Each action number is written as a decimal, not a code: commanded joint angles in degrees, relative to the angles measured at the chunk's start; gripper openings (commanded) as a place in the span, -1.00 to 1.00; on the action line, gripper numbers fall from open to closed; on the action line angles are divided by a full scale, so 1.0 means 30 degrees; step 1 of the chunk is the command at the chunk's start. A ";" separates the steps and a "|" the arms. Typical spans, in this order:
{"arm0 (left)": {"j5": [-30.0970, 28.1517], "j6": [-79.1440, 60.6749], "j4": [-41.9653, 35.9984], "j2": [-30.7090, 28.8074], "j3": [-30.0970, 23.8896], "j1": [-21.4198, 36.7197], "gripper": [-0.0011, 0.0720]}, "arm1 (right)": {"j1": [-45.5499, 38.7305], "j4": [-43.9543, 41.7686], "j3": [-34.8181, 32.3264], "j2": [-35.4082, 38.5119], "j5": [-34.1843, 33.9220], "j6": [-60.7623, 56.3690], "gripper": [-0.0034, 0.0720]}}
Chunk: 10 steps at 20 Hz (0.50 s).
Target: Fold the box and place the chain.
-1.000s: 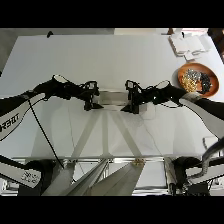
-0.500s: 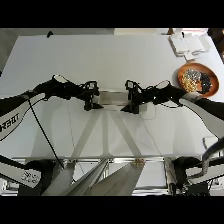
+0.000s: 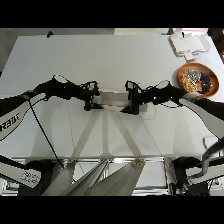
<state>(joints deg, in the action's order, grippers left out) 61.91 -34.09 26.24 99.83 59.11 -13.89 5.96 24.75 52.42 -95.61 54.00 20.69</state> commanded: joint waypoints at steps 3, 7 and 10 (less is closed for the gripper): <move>0.0000 0.0022 -0.0007 -0.0007 0.0022 0.0000 -0.05 | -0.0007 0.2914 0.0007 0.0874 -0.0066 0.0087 0.81; -0.0007 0.0022 -0.0007 -0.0007 0.0022 0.0000 -0.05 | -0.0160 0.3563 0.0007 0.1909 -0.0313 0.0036 0.80; -0.0044 0.0219 -0.0007 -0.0015 0.0022 0.0000 -0.05 | -0.1209 0.3825 0.0007 0.2739 -0.0240 -0.0816 0.81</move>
